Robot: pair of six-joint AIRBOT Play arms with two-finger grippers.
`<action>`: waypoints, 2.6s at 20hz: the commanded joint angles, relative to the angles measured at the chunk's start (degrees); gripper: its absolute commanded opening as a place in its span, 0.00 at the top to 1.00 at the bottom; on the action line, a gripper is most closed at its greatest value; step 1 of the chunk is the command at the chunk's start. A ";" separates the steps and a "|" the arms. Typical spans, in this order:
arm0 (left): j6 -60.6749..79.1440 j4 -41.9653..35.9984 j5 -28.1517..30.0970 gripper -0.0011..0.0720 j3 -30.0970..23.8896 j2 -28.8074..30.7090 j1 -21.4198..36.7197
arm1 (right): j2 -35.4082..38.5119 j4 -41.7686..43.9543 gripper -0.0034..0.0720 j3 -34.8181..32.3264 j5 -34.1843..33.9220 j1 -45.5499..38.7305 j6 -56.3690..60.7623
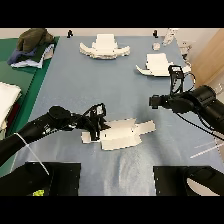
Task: Fold the box.
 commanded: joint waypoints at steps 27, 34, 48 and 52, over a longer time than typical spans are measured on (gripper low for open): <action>-4.11 4.24 -13.25 0.97 7.34 -9.25 4.48 | -1.90 2.99 0.25 0.07 -0.17 0.00 0.92; -4.17 4.20 -15.12 0.97 7.06 -9.22 4.48 | -1.90 4.87 0.38 0.07 -5.66 0.00 0.87; -4.22 4.17 -14.73 0.97 7.08 -9.22 4.48 | 8.02 14.43 0.96 -0.90 -30.01 25.99 1.86; -4.22 4.17 -14.75 0.97 7.08 -9.22 4.48 | 8.13 8.39 0.87 -4.11 -24.04 47.28 0.35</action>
